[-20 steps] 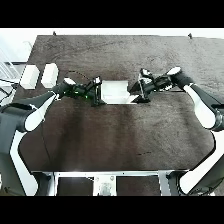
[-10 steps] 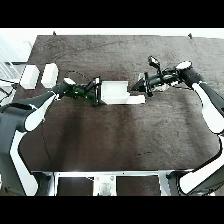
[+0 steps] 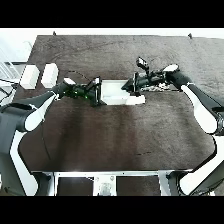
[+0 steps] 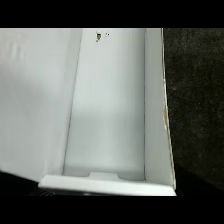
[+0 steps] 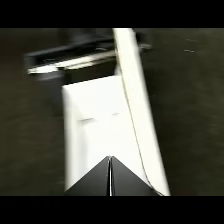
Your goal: Fold the box and place the chain.
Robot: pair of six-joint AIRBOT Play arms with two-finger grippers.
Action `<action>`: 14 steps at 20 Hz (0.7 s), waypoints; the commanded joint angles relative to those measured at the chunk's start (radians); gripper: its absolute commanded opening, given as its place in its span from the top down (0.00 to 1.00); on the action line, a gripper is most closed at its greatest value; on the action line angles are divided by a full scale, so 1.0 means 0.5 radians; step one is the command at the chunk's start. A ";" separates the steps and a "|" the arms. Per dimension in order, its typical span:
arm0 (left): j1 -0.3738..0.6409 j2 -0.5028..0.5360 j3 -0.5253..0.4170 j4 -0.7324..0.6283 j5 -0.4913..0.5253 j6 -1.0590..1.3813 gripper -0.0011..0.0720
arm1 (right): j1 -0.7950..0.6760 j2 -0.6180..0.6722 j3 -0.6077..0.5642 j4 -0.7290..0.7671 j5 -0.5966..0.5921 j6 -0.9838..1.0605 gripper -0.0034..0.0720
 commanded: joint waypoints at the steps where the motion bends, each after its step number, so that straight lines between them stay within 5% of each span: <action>1: -0.001 -0.001 -0.001 0.001 0.000 0.000 0.34 | 0.016 -0.031 0.000 0.030 -0.368 0.047 0.94; 14: -0.001 -0.001 -0.001 0.001 0.000 0.000 0.34 | 0.016 -0.196 0.006 0.005 -0.404 -0.010 0.94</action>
